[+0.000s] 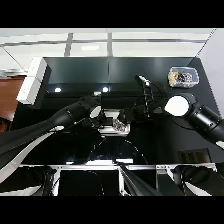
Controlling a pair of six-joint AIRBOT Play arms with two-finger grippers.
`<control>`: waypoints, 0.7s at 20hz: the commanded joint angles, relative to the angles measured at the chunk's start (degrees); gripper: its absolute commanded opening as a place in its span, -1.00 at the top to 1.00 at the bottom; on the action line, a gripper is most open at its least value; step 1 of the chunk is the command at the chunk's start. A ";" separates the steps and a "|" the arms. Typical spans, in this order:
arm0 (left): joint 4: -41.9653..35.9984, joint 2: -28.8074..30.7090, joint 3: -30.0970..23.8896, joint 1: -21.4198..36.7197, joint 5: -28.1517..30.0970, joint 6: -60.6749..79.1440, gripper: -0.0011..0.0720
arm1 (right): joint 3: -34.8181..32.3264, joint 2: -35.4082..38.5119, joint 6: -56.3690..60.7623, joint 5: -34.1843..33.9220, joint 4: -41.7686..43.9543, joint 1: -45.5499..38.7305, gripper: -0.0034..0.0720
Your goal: Fold the box and place the chain.
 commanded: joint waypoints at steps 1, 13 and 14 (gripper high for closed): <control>0.02 0.00 0.04 0.04 0.02 0.02 0.91 | 0.26 0.92 0.13 1.95 -2.16 -3.26 -0.14; -0.85 1.60 3.39 -0.07 -4.26 2.58 -0.82 | 0.90 7.21 -3.06 12.22 -8.28 -10.95 -0.14; 0.66 3.37 3.58 -0.11 -5.01 3.23 -0.82 | 0.90 7.21 -3.06 11.89 -8.31 -10.82 -0.14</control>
